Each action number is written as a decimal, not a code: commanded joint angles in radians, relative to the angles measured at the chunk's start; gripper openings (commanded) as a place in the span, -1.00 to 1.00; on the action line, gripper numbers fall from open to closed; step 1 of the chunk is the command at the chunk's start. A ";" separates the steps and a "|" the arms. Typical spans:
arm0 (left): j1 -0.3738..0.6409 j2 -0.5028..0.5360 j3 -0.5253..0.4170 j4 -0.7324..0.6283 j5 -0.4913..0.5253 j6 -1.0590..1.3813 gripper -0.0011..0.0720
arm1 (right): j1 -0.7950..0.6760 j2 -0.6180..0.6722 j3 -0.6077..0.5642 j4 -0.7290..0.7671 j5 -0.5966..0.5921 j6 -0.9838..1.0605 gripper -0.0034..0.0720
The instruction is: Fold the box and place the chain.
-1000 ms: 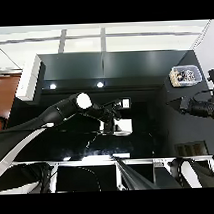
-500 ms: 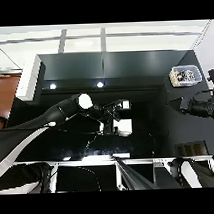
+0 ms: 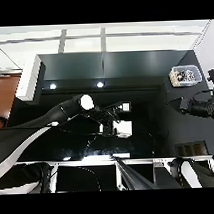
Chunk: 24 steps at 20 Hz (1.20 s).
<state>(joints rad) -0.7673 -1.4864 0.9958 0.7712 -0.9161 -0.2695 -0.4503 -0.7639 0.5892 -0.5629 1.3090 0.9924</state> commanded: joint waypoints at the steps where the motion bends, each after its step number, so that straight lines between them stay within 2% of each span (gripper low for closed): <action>1: -0.020 -0.014 0.000 0.064 0.031 0.001 0.98 | -0.001 0.001 0.000 0.000 0.000 0.000 -0.90; 5: -0.048 -0.031 0.000 0.171 0.150 0.000 0.98 | -0.001 0.001 0.000 0.000 -0.002 0.000 -0.90; 8: -0.051 -0.034 0.000 0.167 0.145 0.000 0.90 | -0.001 0.001 0.000 0.000 -0.004 0.000 -0.90; 9: -0.051 -0.025 0.000 0.169 0.127 -0.011 0.60 | -0.001 0.001 0.000 0.000 -0.002 0.000 -0.90; 10: -0.049 -0.009 0.000 0.179 0.116 -0.037 -0.03 | -0.001 0.001 0.000 0.000 0.000 0.000 -0.90; 11: -0.045 0.014 0.001 0.211 0.108 -0.089 -0.39 | -0.001 0.001 0.000 0.000 0.000 0.000 -0.90; 14: 0.022 0.105 0.002 0.375 0.041 -0.360 -0.39 | -0.001 0.001 0.000 0.000 0.000 0.000 -0.90; 16: 0.124 0.154 0.001 0.518 -0.061 -0.569 -0.39 | -0.001 0.001 0.000 0.000 0.000 0.000 -0.90; 19: 0.347 0.210 -0.001 0.684 -0.275 -0.874 -0.39 | -0.001 0.001 0.000 0.000 0.008 -0.004 -0.90; 21: 0.521 0.233 -0.008 0.731 -0.415 -0.980 -0.39 | 0.000 0.001 0.000 0.000 0.015 -0.006 -0.90; 24: 0.802 0.272 -0.039 0.742 -0.496 -1.063 -0.39 | 0.000 0.001 0.000 0.001 0.015 -0.006 -0.90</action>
